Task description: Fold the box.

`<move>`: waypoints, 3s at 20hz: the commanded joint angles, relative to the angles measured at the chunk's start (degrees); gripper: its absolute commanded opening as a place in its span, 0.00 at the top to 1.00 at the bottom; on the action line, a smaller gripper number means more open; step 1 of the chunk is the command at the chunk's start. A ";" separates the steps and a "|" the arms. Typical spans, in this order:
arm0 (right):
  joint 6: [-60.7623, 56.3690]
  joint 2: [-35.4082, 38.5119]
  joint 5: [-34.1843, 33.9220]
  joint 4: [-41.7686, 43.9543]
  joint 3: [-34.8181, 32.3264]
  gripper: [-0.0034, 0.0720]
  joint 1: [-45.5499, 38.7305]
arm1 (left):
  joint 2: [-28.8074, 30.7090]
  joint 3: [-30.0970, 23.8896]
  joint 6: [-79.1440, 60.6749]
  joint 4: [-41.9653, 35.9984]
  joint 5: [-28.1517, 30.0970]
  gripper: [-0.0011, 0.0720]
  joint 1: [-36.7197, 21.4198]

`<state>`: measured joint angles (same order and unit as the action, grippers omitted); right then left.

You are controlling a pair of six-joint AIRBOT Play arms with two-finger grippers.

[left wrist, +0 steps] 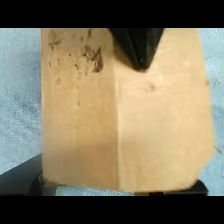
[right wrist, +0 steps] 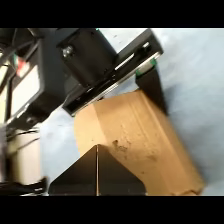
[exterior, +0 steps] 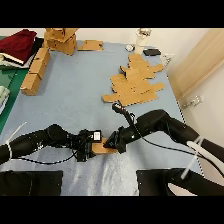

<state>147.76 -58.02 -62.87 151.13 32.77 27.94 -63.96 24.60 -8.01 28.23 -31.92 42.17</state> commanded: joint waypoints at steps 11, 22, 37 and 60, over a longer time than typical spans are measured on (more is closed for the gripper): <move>5.99 8.76 26.32 -23.82 -3.15 0.95 18.93 | 0.02 0.04 0.00 0.02 0.00 0.15 -0.02; 11.89 10.82 28.76 -32.26 -3.15 0.41 24.70 | 0.02 0.04 0.02 0.02 0.00 0.15 -0.02; 15.13 6.27 32.44 -32.33 -3.17 0.31 26.12 | 0.02 0.04 0.00 0.02 0.00 0.15 -0.02; 12.90 9.97 34.05 -36.59 -3.15 0.51 26.10 | 0.02 0.04 0.00 0.02 0.00 0.15 -0.02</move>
<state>161.34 -48.58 -28.84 115.04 29.63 54.00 -63.96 24.60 -7.99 28.25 -31.92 42.17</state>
